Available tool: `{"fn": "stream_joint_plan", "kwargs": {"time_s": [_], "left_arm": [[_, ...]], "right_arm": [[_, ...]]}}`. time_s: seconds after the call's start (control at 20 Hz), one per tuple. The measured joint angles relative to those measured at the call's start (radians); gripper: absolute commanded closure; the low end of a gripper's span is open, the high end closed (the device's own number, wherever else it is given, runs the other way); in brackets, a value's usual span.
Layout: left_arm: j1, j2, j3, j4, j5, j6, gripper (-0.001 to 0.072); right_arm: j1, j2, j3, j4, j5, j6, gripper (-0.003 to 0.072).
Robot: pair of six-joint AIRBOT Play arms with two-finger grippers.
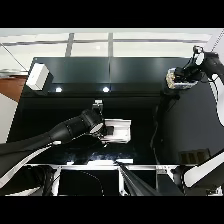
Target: Fold the box and place the chain.
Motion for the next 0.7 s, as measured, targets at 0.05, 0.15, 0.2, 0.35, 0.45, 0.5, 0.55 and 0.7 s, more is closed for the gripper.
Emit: {"fn": "stream_joint_plan", "kwargs": {"time_s": [0.05, 0.15, 0.2, 0.35, 0.45, 0.5, 0.55, 0.7], "left_arm": [[0.0, 0.0, 0.0, 0.0, 0.0, 0.0, 0.0683], [0.0, 0.0, 0.0, 0.0, 0.0, 0.0, 0.0683], [0.0, 0.0, 0.0, 0.0, 0.0, 0.0, 0.0683], [0.0, 0.0, 0.0, 0.0, -0.001, 0.0, 0.0682], [0.0, 0.0, 0.0, 0.0, -0.001, 0.0, 0.0683], [0.0, 0.0, 0.0, 0.0, -0.001, 0.0, 0.0683], [0.0, 0.0, 0.0, 0.0, -0.001, 0.0, 0.0683], [-0.001, 0.0, 0.0, 0.0, -0.001, 0.0, 0.0683]], "right_arm": [[0.0, -0.009, 0.005, 0.002, -0.001, -0.003, 0.0491], [-0.002, -0.019, 0.016, 0.006, 0.002, -0.006, 0.0658], [-0.002, -0.023, 0.027, 0.009, 0.014, -0.006, 0.0659], [-0.003, -0.012, 0.085, 0.018, 0.069, -0.034, 0.0659], [-0.003, 0.021, 0.125, 0.016, 0.098, -0.062, 0.0659], [-0.003, 0.047, 0.141, 0.015, 0.108, -0.071, 0.0659], [-0.003, 0.078, 0.152, 0.015, 0.112, -0.079, 0.066], [-0.003, 0.193, 0.17, 0.021, 0.137, -0.104, 0.0659]]}}
